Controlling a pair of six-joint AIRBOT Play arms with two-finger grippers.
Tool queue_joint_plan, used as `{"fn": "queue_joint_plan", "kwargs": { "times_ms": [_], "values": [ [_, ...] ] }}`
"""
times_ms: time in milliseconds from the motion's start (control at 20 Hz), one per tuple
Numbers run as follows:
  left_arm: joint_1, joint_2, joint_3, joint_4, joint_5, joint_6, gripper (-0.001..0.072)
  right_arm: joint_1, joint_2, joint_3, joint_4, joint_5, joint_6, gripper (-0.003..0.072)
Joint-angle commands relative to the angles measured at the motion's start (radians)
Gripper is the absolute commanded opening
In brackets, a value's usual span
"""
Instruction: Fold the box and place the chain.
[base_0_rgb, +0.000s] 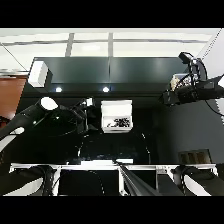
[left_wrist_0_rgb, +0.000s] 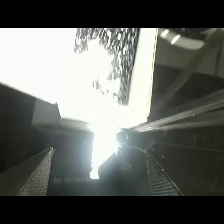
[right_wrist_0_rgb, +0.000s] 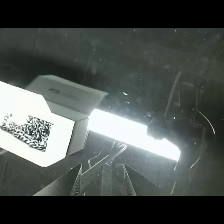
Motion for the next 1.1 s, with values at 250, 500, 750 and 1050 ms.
{"fn": "queue_joint_plan", "kwargs": {
  "times_ms": [250, 500, 750, 1050],
  "values": [
    [-0.028, -0.089, 0.006, -0.139, 0.059, 0.172, 0.0712, 0.0, 0.0, -0.001, 0.002, 0.003, 0.014, 0.0322],
    [-0.043, -0.1, 0.006, -0.165, 0.058, 0.176, 0.0712, 0.0, 0.0, -0.001, 0.002, 0.003, 0.014, 0.0322],
    [-0.066, -0.1, 0.006, -0.078, 0.055, 0.124, 0.0712, 0.0, 0.0, -0.001, 0.002, 0.0, 0.014, 0.0322],
    [-0.088, -0.103, 0.006, -0.128, 0.07, 0.119, 0.0711, 0.0, 0.0, -0.001, 0.002, -0.003, 0.014, 0.0322]
  ]
}}
